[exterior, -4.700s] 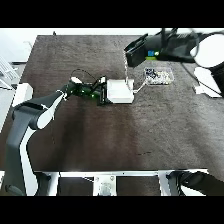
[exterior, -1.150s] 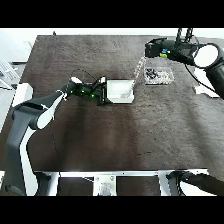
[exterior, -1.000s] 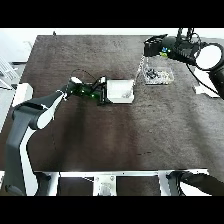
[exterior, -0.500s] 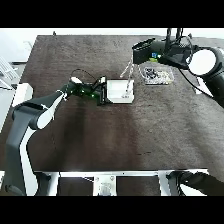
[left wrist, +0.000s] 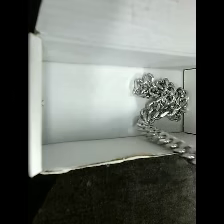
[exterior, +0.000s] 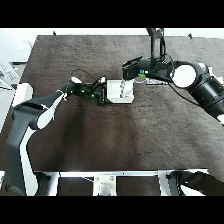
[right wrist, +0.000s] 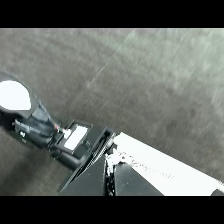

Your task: Fold the box and place the chain.

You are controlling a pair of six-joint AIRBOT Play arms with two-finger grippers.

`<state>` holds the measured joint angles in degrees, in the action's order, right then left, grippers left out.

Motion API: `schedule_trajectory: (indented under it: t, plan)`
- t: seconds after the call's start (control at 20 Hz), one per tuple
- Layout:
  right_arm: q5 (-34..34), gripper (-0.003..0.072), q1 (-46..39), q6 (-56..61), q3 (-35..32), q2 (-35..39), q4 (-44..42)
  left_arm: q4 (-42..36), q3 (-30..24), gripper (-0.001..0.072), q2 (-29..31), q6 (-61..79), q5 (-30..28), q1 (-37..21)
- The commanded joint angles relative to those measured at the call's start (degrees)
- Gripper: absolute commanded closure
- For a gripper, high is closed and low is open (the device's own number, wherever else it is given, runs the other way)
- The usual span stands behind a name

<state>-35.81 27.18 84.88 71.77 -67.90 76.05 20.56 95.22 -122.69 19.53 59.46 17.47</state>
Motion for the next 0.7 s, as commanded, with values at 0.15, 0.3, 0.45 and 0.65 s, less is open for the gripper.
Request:
schedule_trajectory:
  t: [0.15,0.3,0.45,0.65]
  plan:
    - [0.6,0.0684,1.0,11.5,-2.6,0.5,12.9,0.0,0.0,0.0359,0.0,0.0,0.0,0.0]
    - [-0.9,0.0684,0.9,13.8,-2.6,1.1,17.3,0.0,0.0,0.0359,0.0,0.0,0.0,0.0]
    - [-3.1,0.0684,0.9,19.6,-2.6,1.1,24.3,0.0,0.0,0.0359,0.0,0.0,0.0,0.0]
    - [-3.2,0.0684,1.0,19.8,-2.7,1.1,23.1,0.0,0.0,0.0359,0.0,0.0,0.0,0.0]
